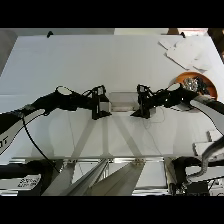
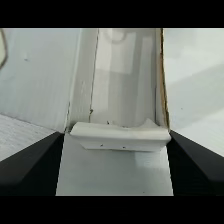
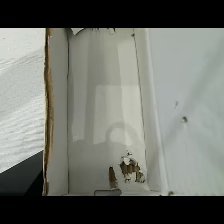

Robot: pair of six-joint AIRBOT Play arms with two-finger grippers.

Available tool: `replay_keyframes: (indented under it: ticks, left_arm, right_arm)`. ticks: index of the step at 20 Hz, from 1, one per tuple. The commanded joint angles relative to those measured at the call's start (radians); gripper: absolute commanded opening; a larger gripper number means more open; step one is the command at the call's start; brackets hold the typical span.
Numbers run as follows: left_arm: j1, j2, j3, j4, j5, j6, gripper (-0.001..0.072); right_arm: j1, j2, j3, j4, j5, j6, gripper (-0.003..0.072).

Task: Fold the box and place the chain.

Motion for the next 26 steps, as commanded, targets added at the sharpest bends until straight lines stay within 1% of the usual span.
replay_keyframes:
  ticks: [1, 3, 10, 15, 19, 22, 23, 24, 26]
  left_arm:
    - [-0.001, -0.025, 0.0, -0.018, 0.007, 0.027, 0.0704]
    - [-0.001, -0.048, 0.0, -0.031, 0.007, 0.027, 0.0704]
    - [-0.028, -0.051, 0.008, -0.038, 0.042, 0.078, 0.0704]
    - [-0.032, -0.054, 0.013, -0.044, 0.035, 0.08, 0.0704]
    - [-0.068, -0.064, 0.028, -0.052, 0.037, 0.116, 0.0703]
    - [-0.077, -0.074, 0.042, -0.058, 0.038, 0.117, 0.0702]
    - [-0.077, -0.074, 0.042, -0.058, 0.037, 0.117, 0.0689]
    - [-0.077, -0.074, 0.042, -0.058, 0.036, 0.117, 0.0622]
    - [-0.077, -0.074, 0.042, -0.059, 0.035, 0.117, 0.0615]
  right_arm:
    - [0.0, 0.0, 0.0, 0.0, 0.002, 0.0, 0.0519]
    - [0.0, 0.0, 0.0, 0.0, 0.002, 0.0, 0.0519]
    - [0.0, 0.0, 0.0, 0.0, 0.002, 0.0, 0.0519]
    - [0.0, 0.0, 0.0, 0.0, 0.002, 0.0, 0.0519]
    - [0.0, 0.0, 0.0, 0.0, 0.002, 0.0, 0.0519]
    - [0.0, 0.0, 0.0, 0.0, 0.002, 0.0, 0.0519]
    - [0.0, 0.0, 0.0, 0.0, 0.002, 0.0, 0.0519]
    - [0.0, 0.0, 0.0, 0.0, 0.002, 0.0, 0.0519]
    - [0.0, 0.0, 0.0, 0.0, 0.002, 0.0, 0.0519]
